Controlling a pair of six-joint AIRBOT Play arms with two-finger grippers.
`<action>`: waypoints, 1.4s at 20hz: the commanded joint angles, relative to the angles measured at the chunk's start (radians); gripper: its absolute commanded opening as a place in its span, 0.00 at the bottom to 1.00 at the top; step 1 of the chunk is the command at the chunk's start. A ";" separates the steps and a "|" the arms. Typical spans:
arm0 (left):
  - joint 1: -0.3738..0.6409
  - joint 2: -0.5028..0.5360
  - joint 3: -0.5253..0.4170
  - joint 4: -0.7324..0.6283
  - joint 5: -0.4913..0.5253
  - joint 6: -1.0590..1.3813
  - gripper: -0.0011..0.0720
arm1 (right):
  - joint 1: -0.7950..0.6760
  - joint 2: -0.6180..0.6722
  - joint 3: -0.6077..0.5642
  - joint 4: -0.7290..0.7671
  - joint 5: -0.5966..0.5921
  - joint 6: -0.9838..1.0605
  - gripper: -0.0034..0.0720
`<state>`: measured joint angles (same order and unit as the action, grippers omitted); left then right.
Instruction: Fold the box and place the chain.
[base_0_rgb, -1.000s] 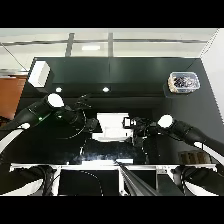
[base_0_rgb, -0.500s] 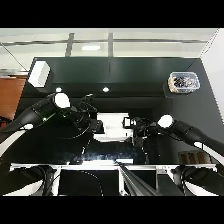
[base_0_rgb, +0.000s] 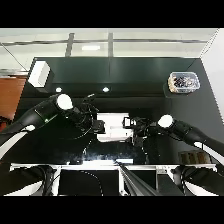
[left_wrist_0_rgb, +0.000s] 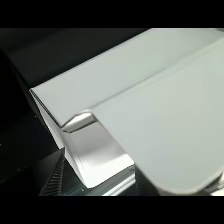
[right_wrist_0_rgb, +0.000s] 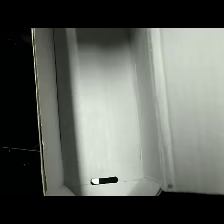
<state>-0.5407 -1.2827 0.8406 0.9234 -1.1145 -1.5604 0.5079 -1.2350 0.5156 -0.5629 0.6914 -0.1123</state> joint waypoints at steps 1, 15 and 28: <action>-0.037 0.000 0.001 0.047 0.078 -0.071 0.68 | 0.001 0.000 -0.001 0.002 0.000 0.000 0.46; -0.125 -0.002 0.001 0.211 0.148 -0.253 0.68 | 0.001 0.000 -0.001 0.002 -0.001 0.001 0.46; -0.226 -0.008 0.008 0.417 0.146 -0.494 0.68 | 0.001 0.000 -0.001 0.004 -0.014 0.012 0.46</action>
<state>-0.7490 -1.2888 0.8459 1.2984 -0.9688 -1.9938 0.5087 -1.2362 0.5152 -0.5594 0.6857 -0.1040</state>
